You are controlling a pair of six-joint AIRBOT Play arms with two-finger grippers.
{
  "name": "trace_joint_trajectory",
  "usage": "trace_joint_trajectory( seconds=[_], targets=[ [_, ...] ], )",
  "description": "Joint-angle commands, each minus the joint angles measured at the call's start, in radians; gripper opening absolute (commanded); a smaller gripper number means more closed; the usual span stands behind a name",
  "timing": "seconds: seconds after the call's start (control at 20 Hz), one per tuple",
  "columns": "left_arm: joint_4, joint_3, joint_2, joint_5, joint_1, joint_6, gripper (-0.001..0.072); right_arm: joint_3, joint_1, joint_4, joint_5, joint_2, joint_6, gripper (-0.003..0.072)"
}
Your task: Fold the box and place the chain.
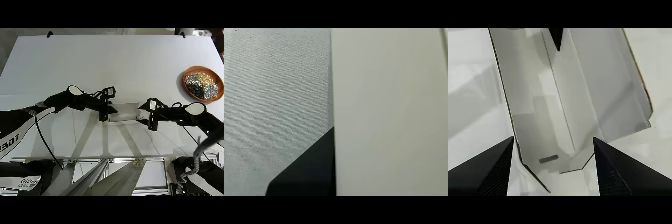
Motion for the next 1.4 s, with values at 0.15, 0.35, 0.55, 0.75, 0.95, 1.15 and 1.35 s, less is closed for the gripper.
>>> trace_joint_trajectory(
  seconds=[0.15, 0.35, 0.55, 0.75, 0.95, 1.15, 1.35],
  targets=[
    [0.0, 0.0, 0.0, 0.0, 0.0, 0.0, 0.001, 0.006, -0.046, 0.006, 0.004, -0.005, -0.003, 0.054],
    [0.0, 0.0, 0.0, 0.0, -0.001, 0.0, 0.001, 0.015, -0.046, 0.015, 0.004, -0.033, -0.056, 0.054],
    [0.0, 0.0, 0.0, 0.0, -0.001, 0.0, 0.001, 0.068, -0.046, 0.014, 0.043, -0.085, -0.056, 0.0544],
    [0.0, 0.0, 0.0, 0.0, -0.001, 0.0, 0.001, 0.078, -0.046, 0.013, 0.064, -0.098, -0.052, 0.0546],
    [0.0, 0.0, 0.0, 0.0, 0.0, 0.0, 0.001, 0.078, -0.046, -0.002, 0.113, -0.099, -0.045, 0.0546],
    [0.0, 0.0, -0.001, 0.0, 0.0, 0.0, 0.001, 0.078, -0.073, -0.001, 0.101, -0.099, -0.045, 0.0546],
    [0.0, 0.0, 0.0, 0.0, 0.0, 0.0, 0.001, 0.078, -0.082, 0.0, 0.101, -0.1, -0.057, 0.0546]
  ],
)
